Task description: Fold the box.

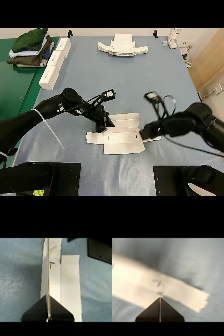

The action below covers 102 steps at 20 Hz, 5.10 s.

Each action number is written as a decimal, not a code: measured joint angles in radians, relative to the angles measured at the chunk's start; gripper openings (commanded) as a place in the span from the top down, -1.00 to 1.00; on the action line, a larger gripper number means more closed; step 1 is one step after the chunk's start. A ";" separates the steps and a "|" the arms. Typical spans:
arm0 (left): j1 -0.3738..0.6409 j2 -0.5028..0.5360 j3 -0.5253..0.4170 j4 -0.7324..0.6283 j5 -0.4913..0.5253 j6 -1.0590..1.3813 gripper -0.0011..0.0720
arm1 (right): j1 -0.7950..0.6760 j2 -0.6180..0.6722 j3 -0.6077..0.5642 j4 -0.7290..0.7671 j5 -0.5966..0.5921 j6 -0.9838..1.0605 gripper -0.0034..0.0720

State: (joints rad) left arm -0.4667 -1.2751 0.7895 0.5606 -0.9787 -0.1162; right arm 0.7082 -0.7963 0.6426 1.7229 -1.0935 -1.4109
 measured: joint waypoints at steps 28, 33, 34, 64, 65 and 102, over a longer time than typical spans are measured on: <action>0.000 0.000 0.000 0.001 0.001 -0.001 0.94 | 0.380 -0.100 -0.045 -0.501 0.178 0.106 -0.68; 0.000 0.000 0.000 0.001 0.000 -0.001 0.94 | 0.380 -0.100 -0.034 -0.509 0.145 0.129 -1.00; 0.000 0.000 0.000 0.001 0.000 -0.001 0.94 | 0.380 -0.100 -0.033 -0.509 0.139 0.128 -1.00; 0.000 0.000 0.000 0.001 0.000 -0.001 0.94 | -0.251 -0.144 -0.131 0.399 0.248 -1.384 -0.97; 0.000 0.000 0.000 0.001 0.000 -0.001 0.94 | -0.251 -0.147 -0.132 0.404 0.246 -1.385 -0.97; -0.001 0.000 0.000 0.000 0.002 0.000 0.94 | -0.253 -0.264 -0.156 0.449 0.264 -1.541 -0.57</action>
State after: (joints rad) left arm -0.4679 -1.2751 0.7895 0.5606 -0.9768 -0.1162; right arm 0.4549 -1.0607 0.4862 2.1715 -0.8295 -2.9520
